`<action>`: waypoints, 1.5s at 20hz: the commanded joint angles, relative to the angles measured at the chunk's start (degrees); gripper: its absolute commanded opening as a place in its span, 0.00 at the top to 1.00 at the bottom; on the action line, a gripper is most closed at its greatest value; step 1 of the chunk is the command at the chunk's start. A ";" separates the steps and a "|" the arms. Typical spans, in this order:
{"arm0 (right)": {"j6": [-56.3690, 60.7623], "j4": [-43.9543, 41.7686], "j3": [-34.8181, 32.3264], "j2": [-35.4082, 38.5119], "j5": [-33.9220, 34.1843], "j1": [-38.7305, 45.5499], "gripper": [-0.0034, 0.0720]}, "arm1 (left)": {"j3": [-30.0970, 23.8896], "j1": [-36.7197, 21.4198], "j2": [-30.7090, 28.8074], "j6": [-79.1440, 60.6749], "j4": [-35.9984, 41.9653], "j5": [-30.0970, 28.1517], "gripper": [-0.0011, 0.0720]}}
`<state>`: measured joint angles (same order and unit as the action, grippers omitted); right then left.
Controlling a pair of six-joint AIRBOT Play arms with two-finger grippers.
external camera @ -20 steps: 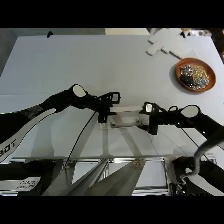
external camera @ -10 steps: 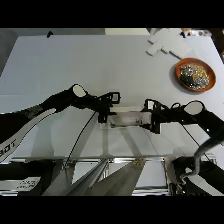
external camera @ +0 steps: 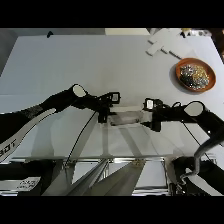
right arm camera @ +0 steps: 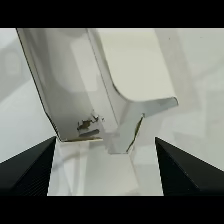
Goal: Fold the box and place the chain.
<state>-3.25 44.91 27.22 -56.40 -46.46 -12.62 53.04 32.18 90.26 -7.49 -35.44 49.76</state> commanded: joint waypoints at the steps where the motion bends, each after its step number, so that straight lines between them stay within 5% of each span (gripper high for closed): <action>1: -0.11 0.20 0.04 0.07 1.68 -3.65 0.03 | 0.02 0.04 -0.04 0.00 0.00 -0.04 0.97; 8: -0.22 -0.26 0.07 -2.36 5.29 -4.15 0.03 | 0.00 0.04 -0.04 0.00 -0.02 -0.02 0.97; 17: -12.11 -9.84 0.04 -8.44 -2.60 -0.70 0.03 | 0.02 0.04 -0.04 0.00 0.00 -0.04 0.97; 30: -11.80 -9.31 0.04 -12.13 -4.22 -0.70 0.08 | 0.00 0.04 -0.04 0.00 0.00 -0.04 0.97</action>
<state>-14.96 35.68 27.29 -68.40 -50.89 -13.34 53.04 32.21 90.26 -7.55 -35.46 49.89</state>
